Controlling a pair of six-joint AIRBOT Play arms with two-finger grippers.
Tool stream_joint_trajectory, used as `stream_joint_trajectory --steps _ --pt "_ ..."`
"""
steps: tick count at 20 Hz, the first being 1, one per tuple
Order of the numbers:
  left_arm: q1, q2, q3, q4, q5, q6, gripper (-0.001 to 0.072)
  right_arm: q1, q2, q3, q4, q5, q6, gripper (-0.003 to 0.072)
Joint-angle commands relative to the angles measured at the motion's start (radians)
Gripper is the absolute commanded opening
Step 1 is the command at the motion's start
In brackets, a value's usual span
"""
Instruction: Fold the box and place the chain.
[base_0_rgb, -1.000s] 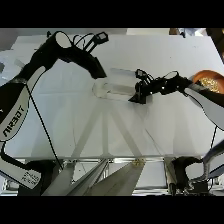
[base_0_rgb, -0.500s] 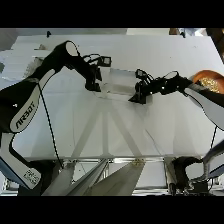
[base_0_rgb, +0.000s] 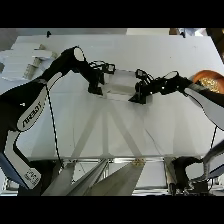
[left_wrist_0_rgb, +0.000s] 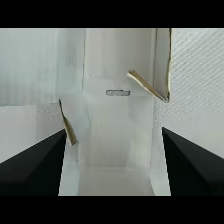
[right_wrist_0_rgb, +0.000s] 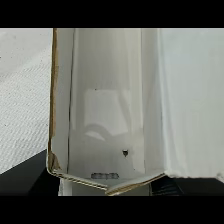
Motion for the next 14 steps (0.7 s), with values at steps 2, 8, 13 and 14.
stream_joint_trajectory --steps 2,8,13,14 --pt "-0.010 -0.002 0.000 -0.009 -0.019 0.011 0.0584 0.000 0.000 0.000 0.000 0.000 0.000 0.0434" --pt "-0.014 -0.002 -0.001 -0.040 -0.087 0.042 0.0508 0.000 0.000 0.000 0.000 0.000 0.000 0.0434" --pt "-0.017 -0.021 -0.001 -0.043 -0.011 0.049 0.0452 0.000 0.000 0.000 0.000 0.000 0.000 0.0434" --pt "-0.020 -0.025 -0.001 -0.043 0.003 0.049 0.0446 0.000 -0.001 0.000 0.000 0.000 0.000 0.0434"
